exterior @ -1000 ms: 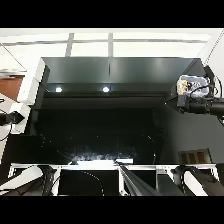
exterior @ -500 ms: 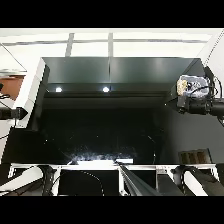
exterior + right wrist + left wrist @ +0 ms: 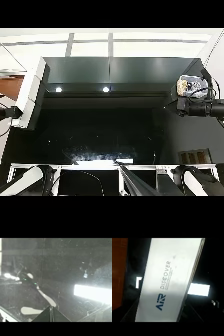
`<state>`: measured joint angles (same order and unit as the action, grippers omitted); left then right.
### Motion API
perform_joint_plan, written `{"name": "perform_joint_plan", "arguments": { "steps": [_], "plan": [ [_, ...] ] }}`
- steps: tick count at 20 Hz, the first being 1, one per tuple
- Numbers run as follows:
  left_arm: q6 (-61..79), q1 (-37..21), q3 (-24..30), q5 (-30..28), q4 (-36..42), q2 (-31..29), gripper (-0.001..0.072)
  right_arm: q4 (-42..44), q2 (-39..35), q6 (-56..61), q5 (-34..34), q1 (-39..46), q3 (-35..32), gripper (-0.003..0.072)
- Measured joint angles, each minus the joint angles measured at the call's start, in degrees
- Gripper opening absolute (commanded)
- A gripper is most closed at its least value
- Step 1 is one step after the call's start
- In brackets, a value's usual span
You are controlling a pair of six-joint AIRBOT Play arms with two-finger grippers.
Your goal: Fold the box and place the chain.
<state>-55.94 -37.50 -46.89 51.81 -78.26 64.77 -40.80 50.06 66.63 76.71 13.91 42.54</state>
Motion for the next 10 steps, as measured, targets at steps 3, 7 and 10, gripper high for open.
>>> {"name": "perform_joint_plan", "arguments": {
  "steps": [3, 7, 10],
  "plan": [
    [-2.21, 0.72, -3.15, 3.04, 1.29, -5.68, 0.0707, -0.02, -0.04, -0.61, 0.98, 0.0, 0.35, 0.0051],
    [-3.45, 3.65, -8.07, 5.31, 9.64, -13.51, 0.0223, 0.09, -0.46, -1.95, 2.16, 0.0, 3.3, 0.005],
    [-3.39, 8.26, -10.14, 6.4, 21.09, -18.38, 0.0031, 0.13, -2.21, -3.19, 1.01, -0.57, 7.41, 0.005]
  ]
}}
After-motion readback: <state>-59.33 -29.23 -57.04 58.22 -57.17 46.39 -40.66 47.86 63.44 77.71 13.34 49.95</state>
